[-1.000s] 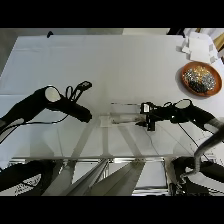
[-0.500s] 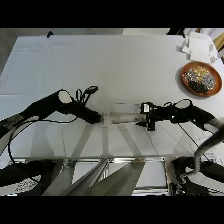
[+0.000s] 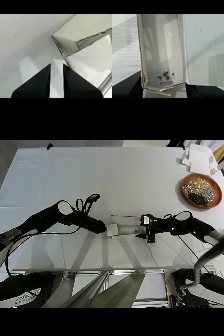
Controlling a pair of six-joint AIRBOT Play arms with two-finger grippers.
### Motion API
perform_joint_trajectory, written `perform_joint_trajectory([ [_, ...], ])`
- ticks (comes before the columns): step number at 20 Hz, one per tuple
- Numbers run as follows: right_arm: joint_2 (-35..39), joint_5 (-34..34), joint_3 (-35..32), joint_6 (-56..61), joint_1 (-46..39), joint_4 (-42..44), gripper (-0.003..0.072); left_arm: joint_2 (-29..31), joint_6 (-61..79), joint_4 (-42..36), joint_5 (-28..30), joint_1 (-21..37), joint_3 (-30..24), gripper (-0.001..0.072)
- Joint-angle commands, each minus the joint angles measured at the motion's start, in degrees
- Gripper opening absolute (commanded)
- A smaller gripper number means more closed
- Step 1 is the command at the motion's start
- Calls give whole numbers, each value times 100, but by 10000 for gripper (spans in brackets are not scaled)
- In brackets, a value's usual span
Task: Fold the box and place the chain.
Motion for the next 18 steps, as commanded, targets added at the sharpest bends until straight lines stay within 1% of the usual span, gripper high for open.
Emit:
perform_joint_trajectory([
  [1,-2,0,0,0,2,0,403,70,0,-118,31,-72,61,171],
  [3,-2,0,0,0,2,2,403,70,0,-188,33,-105,81,174],
  [5,-2,0,0,0,2,0,403,70,-2,-278,31,-105,81,256],
  [6,-2,0,0,2,2,0,403,70,-2,-308,26,-105,81,284],
  [12,-2,0,0,0,2,0,403,70,-2,-463,15,-243,81,293],
  [13,-2,0,0,0,2,0,403,70,-4,-479,15,-249,81,306],
  [14,-2,0,0,0,2,0,403,70,-4,-474,9,-251,81,395],
  [15,-2,0,0,0,2,0,403,70,-11,-474,0,-247,81,435],
  [18,-2,0,0,2,2,0,403,70,-57,-472,7,-286,81,436],
])
